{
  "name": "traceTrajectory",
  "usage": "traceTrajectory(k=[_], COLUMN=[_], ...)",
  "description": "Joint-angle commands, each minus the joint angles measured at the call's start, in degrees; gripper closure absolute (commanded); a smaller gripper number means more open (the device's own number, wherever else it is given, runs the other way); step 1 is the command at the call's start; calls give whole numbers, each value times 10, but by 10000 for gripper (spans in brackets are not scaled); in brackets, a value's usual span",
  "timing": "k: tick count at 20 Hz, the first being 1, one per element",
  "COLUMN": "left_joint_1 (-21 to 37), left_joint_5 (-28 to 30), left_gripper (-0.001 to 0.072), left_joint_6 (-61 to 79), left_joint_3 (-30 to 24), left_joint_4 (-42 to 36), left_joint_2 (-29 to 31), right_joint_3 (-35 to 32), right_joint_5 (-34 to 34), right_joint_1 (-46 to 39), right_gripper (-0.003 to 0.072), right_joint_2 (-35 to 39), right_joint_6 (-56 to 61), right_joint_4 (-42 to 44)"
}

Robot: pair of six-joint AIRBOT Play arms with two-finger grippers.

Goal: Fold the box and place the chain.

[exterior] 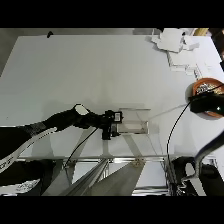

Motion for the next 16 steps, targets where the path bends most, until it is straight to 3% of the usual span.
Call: traceTrajectory(k=[1, 4, 9, 16], left_joint_1=[0, 0, 0, 0], left_joint_5=[0, 0, 0, 0], left_gripper=[493, 493, 493, 493], left_joint_6=[0, 0, 0, 0], left_joint_3=[0, 0, 0, 0], left_joint_4=[0, 0, 0, 0], left_joint_2=[0, 0, 0, 0], right_joint_3=[0, 0, -2, -33], right_joint_5=[79, 93, 58, -57], right_joint_1=[95, 168, 273, 395], right_gripper=[662, 662, 662, 662], right_joint_2=[74, 78, 69, -59], right_joint_6=[-46, -79, -84, -100], right_joint_4=[92, 180, 199, 205])
